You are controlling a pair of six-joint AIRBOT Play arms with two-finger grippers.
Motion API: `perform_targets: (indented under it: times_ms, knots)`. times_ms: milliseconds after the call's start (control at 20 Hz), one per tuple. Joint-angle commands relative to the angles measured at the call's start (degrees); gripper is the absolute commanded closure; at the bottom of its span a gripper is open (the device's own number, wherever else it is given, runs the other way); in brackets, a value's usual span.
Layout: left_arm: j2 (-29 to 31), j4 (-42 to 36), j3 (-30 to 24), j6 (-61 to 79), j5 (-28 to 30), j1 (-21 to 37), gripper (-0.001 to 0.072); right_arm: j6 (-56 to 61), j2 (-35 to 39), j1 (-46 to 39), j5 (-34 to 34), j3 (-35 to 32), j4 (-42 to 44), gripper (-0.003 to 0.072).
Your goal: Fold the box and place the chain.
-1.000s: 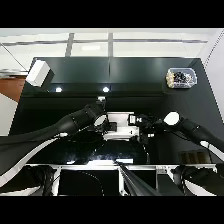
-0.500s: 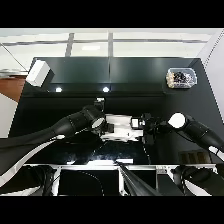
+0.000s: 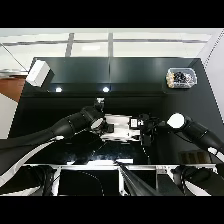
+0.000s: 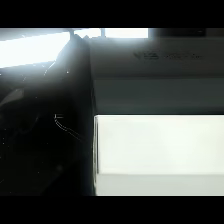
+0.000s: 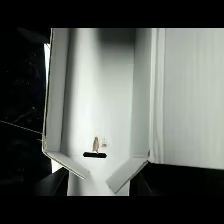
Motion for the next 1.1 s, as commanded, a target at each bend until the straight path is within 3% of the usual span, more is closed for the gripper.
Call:
perform_targets:
  times_ms: [0,150,200,300,350,550,900,1050]
  knots:
    - [-0.1,-0.6,0.0,0.0,0.1,0.0,0.0678,2.3,0.0,1.0,0.0,0.0,0.5,0.0349]
    - [-0.1,-1.2,0.0,0.0,0.2,0.0,0.0678,5.6,0.0,1.2,0.0,0.0,0.5,0.0372]
    - [-0.1,-1.2,0.0,0.0,0.2,0.0,0.0678,6.8,0.0,1.2,0.0,0.0,0.5,0.0471]
    - [-0.1,-1.2,0.0,0.0,0.2,0.0,0.0678,7.8,0.0,1.2,0.0,0.0,1.2,0.0500]
    - [-0.1,-1.2,0.0,0.0,0.2,0.0,0.0678,7.9,-0.1,1.2,0.0,0.0,2.3,0.0559]
    - [-0.1,-1.6,0.0,0.0,0.2,0.0,0.0678,8.3,-3.0,2.0,-2.2,0.0,11.1,0.0567]
    - [-0.1,-1.7,0.0,0.0,0.1,0.0,0.0678,8.4,-4.1,3.7,-3.9,0.0,10.2,0.0562]
    - [-0.1,-1.7,0.0,0.0,0.1,0.0,0.0678,8.5,-4.1,3.7,-3.9,0.0,10.2,0.0516]
